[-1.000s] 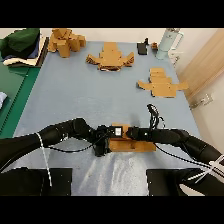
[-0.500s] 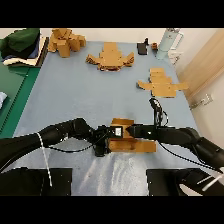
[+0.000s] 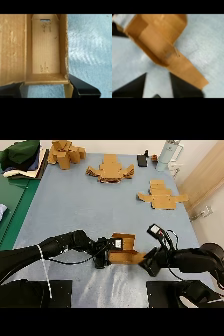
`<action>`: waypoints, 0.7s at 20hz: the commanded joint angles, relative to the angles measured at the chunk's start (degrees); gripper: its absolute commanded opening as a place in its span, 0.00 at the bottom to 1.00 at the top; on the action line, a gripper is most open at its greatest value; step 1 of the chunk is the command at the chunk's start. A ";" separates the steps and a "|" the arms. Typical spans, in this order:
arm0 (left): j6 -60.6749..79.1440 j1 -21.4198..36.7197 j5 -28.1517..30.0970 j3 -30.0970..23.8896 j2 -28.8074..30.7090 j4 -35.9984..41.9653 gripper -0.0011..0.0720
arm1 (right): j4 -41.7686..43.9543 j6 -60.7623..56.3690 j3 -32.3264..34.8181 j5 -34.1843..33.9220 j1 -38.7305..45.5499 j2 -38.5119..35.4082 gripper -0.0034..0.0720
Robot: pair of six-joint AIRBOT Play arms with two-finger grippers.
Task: Fold the box.
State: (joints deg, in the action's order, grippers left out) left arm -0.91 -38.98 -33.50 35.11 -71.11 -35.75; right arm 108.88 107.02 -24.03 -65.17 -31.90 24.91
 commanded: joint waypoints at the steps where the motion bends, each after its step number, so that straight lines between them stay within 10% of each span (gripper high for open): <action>1: 0.00 0.04 0.00 0.07 0.04 -0.02 0.74 | -7.54 15.54 0.37 -2.89 0.02 -0.87 0.75; 3: 0.00 0.04 0.00 0.07 0.04 0.00 0.74 | -9.40 20.98 1.01 2.58 0.00 1.68 0.90; 12: 0.00 0.02 0.00 0.07 0.04 -0.02 0.74 | -1.88 34.71 1.14 12.92 -0.24 13.94 0.89; 14: 0.00 0.04 0.02 0.07 0.04 -0.02 0.74 | -2.21 34.73 1.14 13.99 -1.62 14.95 0.67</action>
